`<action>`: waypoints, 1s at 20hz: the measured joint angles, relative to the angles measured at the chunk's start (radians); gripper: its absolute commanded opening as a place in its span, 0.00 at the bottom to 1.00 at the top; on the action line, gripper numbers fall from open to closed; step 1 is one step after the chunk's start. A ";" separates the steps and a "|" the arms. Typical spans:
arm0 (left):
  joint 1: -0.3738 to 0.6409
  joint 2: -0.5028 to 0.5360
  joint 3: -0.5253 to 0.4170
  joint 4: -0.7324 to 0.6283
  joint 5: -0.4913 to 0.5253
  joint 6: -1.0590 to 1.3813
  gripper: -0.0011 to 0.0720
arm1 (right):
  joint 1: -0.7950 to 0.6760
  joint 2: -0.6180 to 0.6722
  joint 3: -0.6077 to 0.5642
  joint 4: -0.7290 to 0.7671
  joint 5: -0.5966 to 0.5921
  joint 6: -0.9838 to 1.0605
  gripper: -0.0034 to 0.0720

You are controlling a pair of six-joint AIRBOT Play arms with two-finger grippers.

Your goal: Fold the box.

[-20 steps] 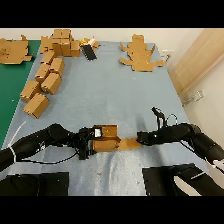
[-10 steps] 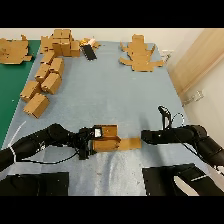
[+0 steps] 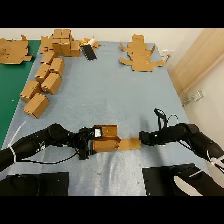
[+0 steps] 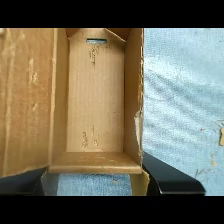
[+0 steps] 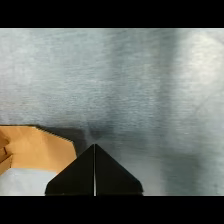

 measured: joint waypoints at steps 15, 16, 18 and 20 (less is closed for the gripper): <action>0.000 0.000 0.000 0.000 0.000 0.000 0.66 | 0.080 -0.043 0.000 0.226 0.015 -0.133 0.05; 0.000 0.000 0.000 0.000 0.000 0.000 0.66 | 0.083 -0.043 0.000 0.233 0.016 -0.142 0.05; 0.000 0.000 0.000 0.000 0.000 0.000 0.66 | 0.086 -0.043 0.000 0.257 0.022 -0.167 0.05; 0.000 0.000 0.000 0.000 0.000 0.000 0.66 | 0.087 -0.043 0.000 0.295 0.026 -0.202 0.05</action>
